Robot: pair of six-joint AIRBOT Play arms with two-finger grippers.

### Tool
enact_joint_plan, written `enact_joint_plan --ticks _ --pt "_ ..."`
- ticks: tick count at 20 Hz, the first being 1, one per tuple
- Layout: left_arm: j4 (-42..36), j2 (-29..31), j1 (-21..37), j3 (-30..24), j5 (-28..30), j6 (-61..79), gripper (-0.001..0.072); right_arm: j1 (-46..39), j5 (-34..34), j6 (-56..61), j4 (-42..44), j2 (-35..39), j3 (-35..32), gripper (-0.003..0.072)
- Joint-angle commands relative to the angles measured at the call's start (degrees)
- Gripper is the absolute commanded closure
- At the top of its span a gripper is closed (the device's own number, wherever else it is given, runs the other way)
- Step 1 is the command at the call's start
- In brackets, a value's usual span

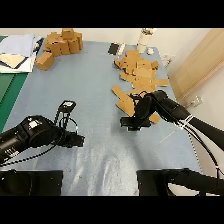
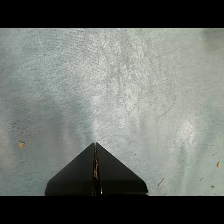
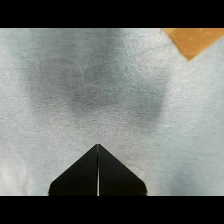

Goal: Fold the box.

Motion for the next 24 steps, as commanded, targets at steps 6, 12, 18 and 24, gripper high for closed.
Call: enact_joint_plan --ticks 6,12,18,24 --pt "0.04 0.02 0.00 -0.02 0.00 -0.02 0.0697 -0.17 0.44 -0.94 0.31 0.00 0.11 0.0676" --pt "0.07 0.02 0.00 -0.02 0.07 -0.02 0.0697 -11.93 -2.08 -5.79 -10.29 -0.02 7.37 0.0231" --pt "0.02 0.02 0.00 -0.02 6.93 -0.04 0.0697 -44.24 0.44 -15.10 2.49 -0.09 5.09 0.0231" --pt "0.04 0.02 0.00 -0.02 8.83 -0.04 0.0697 -51.58 6.43 -28.83 16.35 -3.34 -0.72 0.0240"
